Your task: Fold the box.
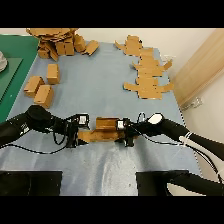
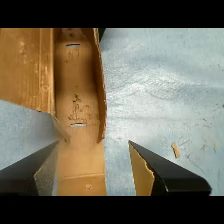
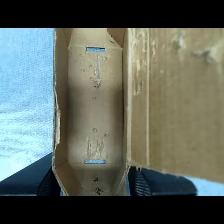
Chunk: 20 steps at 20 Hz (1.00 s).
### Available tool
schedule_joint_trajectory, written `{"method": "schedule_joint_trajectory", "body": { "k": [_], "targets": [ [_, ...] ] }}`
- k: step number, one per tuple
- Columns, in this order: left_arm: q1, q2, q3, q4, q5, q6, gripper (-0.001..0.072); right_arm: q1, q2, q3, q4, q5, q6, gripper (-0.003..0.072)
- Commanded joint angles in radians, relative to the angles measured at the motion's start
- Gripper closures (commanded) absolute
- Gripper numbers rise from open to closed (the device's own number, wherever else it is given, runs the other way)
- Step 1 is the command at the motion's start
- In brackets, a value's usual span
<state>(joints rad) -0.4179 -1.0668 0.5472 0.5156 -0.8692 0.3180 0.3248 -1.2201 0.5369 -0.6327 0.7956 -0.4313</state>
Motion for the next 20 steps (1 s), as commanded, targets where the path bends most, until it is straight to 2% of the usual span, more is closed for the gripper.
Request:
{"method": "schedule_joint_trajectory", "body": {
  "k": [1, 3, 4, 5, 8, 10, 14, 20],
  "targets": [
    [-0.056, -0.027, -0.002, -0.004, 0.09, -0.05, 0.0061, 0.001, 0.0, 0.0, 0.0, 0.001, 0.0, 0.0205],
    [-0.088, -0.047, -0.002, -0.017, 0.137, -0.05, 0.0075, 0.001, 0.0, 0.0, 0.0, 0.001, 0.0, 0.0205],
    [-0.102, -0.058, -0.002, -0.023, 0.157, -0.05, 0.0214, 0.001, 0.0, 0.0, 0.0, 0.001, 0.0, 0.0206],
    [-0.114, -0.068, -0.002, -0.023, 0.175, -0.05, 0.0299, 0.001, 0.0, 0.0, 0.0, 0.001, 0.0, 0.0205],
    [-0.125, -0.074, -0.002, -0.024, 0.232, -0.085, 0.03, 0.001, 0.0, 0.0, 0.0, 0.001, 0.0, 0.0205],
    [-0.125, -0.074, -0.002, -0.023, 0.235, -0.087, 0.0427, 0.001, 0.0, 0.0, 0.0, 0.001, 0.001, 0.0205],
    [-0.125, -0.074, -0.001, -0.023, 0.266, -0.088, 0.0425, 0.001, 0.0, 0.0, 0.0, 0.001, 0.0, 0.0205],
    [-0.137, -0.074, 0.0, -0.023, 0.259, -0.107, 0.0427, 0.001, 0.0, 0.0, 0.0, 0.001, 0.0, 0.0205]
  ]
}}
